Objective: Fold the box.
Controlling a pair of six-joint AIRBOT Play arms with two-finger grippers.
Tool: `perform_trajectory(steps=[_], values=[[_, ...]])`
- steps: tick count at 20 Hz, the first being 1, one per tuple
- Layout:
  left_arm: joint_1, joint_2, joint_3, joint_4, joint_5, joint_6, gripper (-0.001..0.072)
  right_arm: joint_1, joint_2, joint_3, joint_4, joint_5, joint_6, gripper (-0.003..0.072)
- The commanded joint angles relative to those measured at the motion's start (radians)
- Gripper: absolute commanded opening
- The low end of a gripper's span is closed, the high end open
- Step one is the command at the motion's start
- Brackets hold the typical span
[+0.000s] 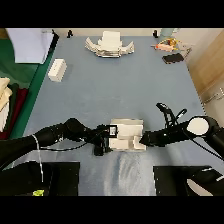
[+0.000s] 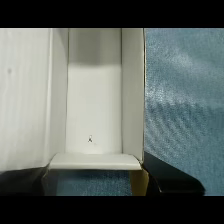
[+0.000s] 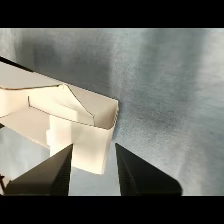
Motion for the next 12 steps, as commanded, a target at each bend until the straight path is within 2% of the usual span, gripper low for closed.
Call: perform_trajectory(steps=[1,3,5,9,12], values=[[0.000,0.000,0.000,0.000,0.000,0.000,0.0502,0.100,-0.043,0.009,-0.081,-0.068,0.101,0.0402],[0.000,0.000,0.000,0.000,0.000,0.000,0.0502,0.191,-0.071,0.038,-0.179,-0.069,0.219,0.0401],[0.000,0.000,0.000,0.000,0.000,0.000,0.0502,0.292,-0.108,0.080,-0.311,-0.052,0.357,0.0333],[0.000,0.000,0.000,0.000,0.000,0.000,0.0501,0.464,-0.213,0.180,-0.483,0.011,0.584,0.0332],[0.000,0.000,0.000,0.000,0.000,0.000,0.0502,0.525,-0.316,0.246,-0.584,0.106,0.697,0.0332]])
